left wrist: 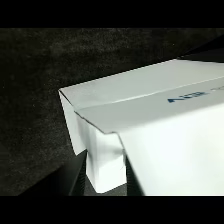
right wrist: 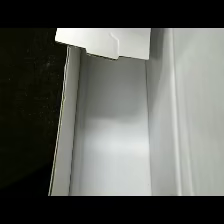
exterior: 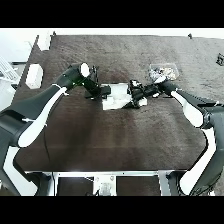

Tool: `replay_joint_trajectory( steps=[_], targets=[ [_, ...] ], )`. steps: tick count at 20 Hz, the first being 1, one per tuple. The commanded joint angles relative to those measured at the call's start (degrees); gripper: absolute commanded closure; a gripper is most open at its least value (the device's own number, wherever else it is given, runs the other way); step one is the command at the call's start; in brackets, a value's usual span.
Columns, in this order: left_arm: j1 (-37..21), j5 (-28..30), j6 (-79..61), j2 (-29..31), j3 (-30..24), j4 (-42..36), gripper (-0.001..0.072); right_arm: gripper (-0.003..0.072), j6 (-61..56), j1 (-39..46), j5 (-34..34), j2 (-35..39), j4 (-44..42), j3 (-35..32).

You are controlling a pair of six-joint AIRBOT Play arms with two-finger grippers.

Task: Fold the box and place the chain.

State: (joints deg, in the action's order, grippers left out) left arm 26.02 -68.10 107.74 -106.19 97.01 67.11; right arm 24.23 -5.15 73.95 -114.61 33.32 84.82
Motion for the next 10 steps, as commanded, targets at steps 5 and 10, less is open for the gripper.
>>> replay_joint_trajectory(
  steps=[5,10],
  targets=[
    [-0.26,1.97,-2.05,1.42,0.37,2.19,0.0432,0.0094,-0.02,-0.02,0.07,-0.02,0.15,0.0],
    [0.46,2.49,-3.23,1.62,0.37,1.01,0.0432,0.0094,-0.02,-0.02,0.07,-0.02,0.15,0.02]
  ],
)
